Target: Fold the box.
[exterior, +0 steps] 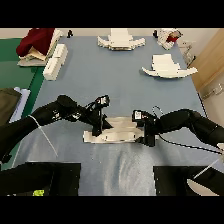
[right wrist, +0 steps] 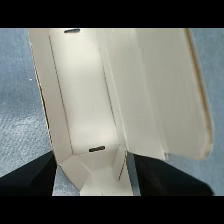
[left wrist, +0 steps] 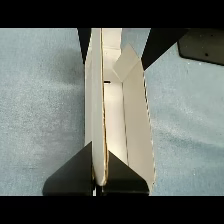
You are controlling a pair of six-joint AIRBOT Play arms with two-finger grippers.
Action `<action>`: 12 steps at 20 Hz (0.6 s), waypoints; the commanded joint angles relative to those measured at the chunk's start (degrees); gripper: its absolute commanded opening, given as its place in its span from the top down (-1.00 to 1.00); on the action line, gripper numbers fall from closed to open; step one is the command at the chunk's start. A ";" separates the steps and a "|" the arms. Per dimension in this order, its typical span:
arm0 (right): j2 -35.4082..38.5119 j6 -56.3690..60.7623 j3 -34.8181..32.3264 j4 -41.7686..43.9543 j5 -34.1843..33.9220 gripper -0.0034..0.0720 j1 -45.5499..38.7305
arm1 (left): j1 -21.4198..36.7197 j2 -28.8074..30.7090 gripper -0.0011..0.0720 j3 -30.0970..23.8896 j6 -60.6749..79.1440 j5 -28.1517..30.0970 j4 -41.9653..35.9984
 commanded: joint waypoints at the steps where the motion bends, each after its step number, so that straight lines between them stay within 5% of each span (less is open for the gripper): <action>1: -0.09 -0.04 -0.02 0.24 -0.20 -1.00 -0.04 | 0.00 0.00 0.93 -0.02 0.02 0.02 0.00; 12: -4.74 -5.51 -0.02 0.35 0.74 -0.98 1.86 | 0.00 0.00 0.93 -0.02 0.02 0.02 0.00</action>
